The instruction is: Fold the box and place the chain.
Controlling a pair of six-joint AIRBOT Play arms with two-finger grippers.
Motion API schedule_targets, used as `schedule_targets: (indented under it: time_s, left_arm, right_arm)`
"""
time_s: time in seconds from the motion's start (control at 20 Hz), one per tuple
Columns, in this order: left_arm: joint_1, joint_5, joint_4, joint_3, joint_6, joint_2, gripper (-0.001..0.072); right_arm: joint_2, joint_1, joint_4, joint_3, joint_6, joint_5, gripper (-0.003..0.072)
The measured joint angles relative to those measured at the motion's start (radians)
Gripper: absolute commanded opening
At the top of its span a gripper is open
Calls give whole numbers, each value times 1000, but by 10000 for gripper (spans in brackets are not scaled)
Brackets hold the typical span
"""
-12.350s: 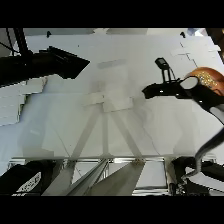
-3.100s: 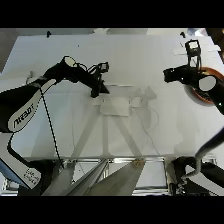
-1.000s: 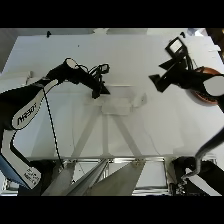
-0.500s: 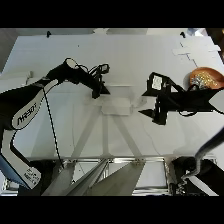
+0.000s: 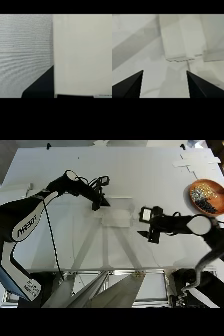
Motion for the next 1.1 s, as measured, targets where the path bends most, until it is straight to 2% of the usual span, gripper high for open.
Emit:
schedule_targets:
  time_s: [0.2, 0.5, 0.85, 1.1]
  left_arm:
    - [0, 0, 0, 0, 0, 0, 7]
    - [0, 0, 0, 0, 0, 0, 7]
    - [0, 0, 0, 0, 0, 0, 7]
    - [0, 0, 0, 0, 0, 0, 7]
  right_arm:
    - [-138, 0, 151, -47, -246, -89, 588]
    - [-284, 0, 349, -61, -478, -253, 588]
    - [-324, 0, 546, -64, -574, -432, 588]
    - [-326, 0, 621, -63, -586, -475, 588]
